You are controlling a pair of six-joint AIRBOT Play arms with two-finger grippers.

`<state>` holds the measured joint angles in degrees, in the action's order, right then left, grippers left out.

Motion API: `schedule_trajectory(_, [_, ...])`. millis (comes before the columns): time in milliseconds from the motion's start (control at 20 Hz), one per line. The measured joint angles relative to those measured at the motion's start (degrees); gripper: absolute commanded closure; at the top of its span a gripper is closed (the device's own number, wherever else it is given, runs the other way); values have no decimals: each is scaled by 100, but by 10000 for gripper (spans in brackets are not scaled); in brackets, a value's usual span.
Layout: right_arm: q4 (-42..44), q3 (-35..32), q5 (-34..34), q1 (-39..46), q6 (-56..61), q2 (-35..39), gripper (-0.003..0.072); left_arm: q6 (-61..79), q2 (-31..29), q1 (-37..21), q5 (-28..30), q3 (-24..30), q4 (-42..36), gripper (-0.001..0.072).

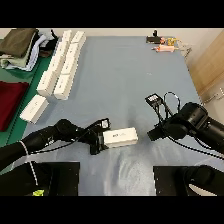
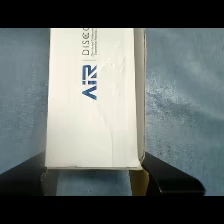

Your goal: Fold the box.

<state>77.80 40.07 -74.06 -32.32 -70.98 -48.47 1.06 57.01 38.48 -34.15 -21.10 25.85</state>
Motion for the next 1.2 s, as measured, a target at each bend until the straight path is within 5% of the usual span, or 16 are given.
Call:
schedule_trajectory(200, [13, 4, -39, 4, 2, -2, 683, -953, -605, -769, -219, -26, 507, 184])
schedule_trajectory(650, [15, 4, -59, 7, 2, -2, 684, -5281, -2004, -3357, -1005, -31, 4050, 184])
schedule_trajectory(900, [15, 4, -59, 4, 2, -2, 683, -5786, -2133, -4371, -1010, -31, 4577, 185])
schedule_trajectory(1200, [17, 4, -61, 4, 2, -2, 683, -5912, -1823, -4697, -358, -31, 4715, 184])
